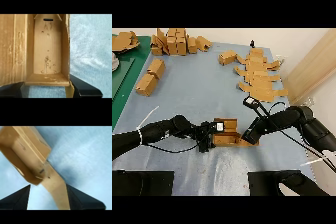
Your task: Fold the box.
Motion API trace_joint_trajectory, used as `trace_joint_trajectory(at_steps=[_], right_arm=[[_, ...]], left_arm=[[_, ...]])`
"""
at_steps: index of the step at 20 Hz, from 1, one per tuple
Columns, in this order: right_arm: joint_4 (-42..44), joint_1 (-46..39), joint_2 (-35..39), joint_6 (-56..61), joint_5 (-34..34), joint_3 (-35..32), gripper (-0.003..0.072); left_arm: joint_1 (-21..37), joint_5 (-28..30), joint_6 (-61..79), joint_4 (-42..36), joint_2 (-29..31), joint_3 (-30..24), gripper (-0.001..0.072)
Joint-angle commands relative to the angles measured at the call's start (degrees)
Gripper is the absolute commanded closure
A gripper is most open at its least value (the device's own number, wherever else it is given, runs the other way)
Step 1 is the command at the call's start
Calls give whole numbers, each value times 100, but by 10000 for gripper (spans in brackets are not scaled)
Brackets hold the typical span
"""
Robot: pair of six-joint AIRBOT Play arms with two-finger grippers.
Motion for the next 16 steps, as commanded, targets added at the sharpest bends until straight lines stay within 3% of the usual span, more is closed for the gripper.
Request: trace_joint_trajectory(at_steps=[1,16], right_arm=[[909,-2,85,1185,-15,7,-23],[960,0,83,3283,74,7,-23]], left_arm=[[-2,-4,0,4,2,2,241],[2,-35,-192,48,70,2,241]])
